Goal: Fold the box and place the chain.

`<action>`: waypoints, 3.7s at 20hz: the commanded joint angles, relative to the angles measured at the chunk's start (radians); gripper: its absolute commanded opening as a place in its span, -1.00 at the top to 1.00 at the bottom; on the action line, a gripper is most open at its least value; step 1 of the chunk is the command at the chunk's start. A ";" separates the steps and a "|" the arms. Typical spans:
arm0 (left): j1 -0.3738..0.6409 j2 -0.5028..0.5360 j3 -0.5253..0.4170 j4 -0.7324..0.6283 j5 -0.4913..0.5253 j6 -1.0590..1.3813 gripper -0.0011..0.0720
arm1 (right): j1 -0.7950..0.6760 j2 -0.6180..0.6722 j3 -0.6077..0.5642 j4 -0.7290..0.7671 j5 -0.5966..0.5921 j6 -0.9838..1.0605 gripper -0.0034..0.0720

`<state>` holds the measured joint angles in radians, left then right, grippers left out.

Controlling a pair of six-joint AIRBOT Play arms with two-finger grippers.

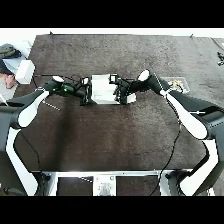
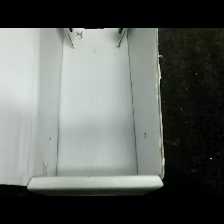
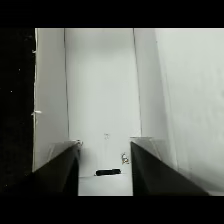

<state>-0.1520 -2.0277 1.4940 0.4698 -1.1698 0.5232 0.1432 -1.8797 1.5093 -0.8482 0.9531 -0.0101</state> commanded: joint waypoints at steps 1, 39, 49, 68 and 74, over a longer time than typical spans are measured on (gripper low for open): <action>0.000 0.001 0.001 0.001 -0.001 0.000 0.41 | -0.001 0.006 0.002 -0.017 0.009 0.022 0.57; 0.000 0.001 0.001 0.000 -0.002 -0.002 0.41 | -0.203 0.122 -0.249 0.360 0.066 0.821 0.94; 0.000 0.001 0.001 0.000 -0.002 -0.002 0.41 | -0.155 0.120 -0.179 0.331 0.048 0.907 -0.07; 0.000 0.001 0.001 0.000 -0.002 -0.002 0.41 | -0.006 0.096 -0.066 -0.035 -0.026 1.242 -0.15; 0.000 0.001 0.001 0.000 -0.002 -0.002 0.41 | 0.032 0.072 -0.013 -0.178 -0.043 1.327 -0.15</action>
<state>-0.1516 -2.0277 1.4940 0.4709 -1.1702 0.5198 0.1577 -1.7996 1.4746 -0.9318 0.9203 1.2549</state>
